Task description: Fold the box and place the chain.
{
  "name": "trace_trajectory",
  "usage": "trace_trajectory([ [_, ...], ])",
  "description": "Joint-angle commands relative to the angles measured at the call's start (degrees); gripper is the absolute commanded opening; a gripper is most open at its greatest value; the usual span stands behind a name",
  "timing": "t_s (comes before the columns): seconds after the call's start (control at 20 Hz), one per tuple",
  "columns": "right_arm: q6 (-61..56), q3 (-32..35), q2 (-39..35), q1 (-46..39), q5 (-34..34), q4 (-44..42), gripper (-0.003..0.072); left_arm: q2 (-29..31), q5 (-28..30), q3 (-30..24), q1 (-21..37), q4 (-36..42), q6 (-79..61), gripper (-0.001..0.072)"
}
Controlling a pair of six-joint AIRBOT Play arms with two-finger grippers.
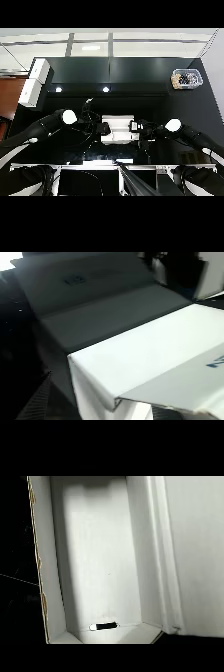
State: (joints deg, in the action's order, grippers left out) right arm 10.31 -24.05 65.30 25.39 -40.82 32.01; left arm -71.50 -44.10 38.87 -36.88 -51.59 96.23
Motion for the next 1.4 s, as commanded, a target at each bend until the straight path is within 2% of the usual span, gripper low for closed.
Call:
trace_trajectory([
  [0.0, 0.0, 0.02, 0.0, 0.02, 0.09, -0.02, 0.0483, -0.28, -0.98, 2.43, -3.39, -12.11, 10.54, 0.0692],
  [0.15, 0.0, 0.02, 0.0, 0.02, 0.22, 0.0, 0.0483, -0.79, -3.82, 5.64, -8.24, -26.91, 26.14, 0.0663],
  [0.25, 0.02, 0.02, 0.0, 0.02, 0.59, 0.0, 0.0483, -2.47, -8.52, 8.5, -10.73, -30.01, 28.94, 0.0653],
  [0.3, 0.02, 0.02, 0.0, 0.02, 1.01, 0.0, 0.0483, -3.76, -10.64, 10.27, -11.76, -30.51, 29.38, 0.0599],
  [0.4, 0.02, 0.02, 0.0, 0.02, 1.44, 0.0, 0.0483, -5.88, -12.81, 12.87, -13.05, -30.91, 31.39, 0.0583],
  [0.55, 0.02, 0.02, 0.0, 0.02, 1.44, 0.0, 0.0483, -7.15, -14.01, 14.45, -13.77, -30.23, 33.29, 0.0353],
  [0.75, 0.02, 0.02, 0.0, 0.02, 2.73, 0.0, 0.0483, -7.52, -16.7, 15.19, -15.78, -35.32, 40.81, 0.0344],
  [0.9, 0.02, 0.02, 0.0, 0.02, 2.29, 0.0, 0.0483, -8.0, -15.58, 15.19, -15.87, -34.93, 42.21, 0.0279],
  [1.35, 0.02, 0.02, 0.0, 0.02, 2.32, 0.0, 0.0483, -10.58, -16.61, 18.05, -15.85, -36.15, 42.23, 0.0274],
])
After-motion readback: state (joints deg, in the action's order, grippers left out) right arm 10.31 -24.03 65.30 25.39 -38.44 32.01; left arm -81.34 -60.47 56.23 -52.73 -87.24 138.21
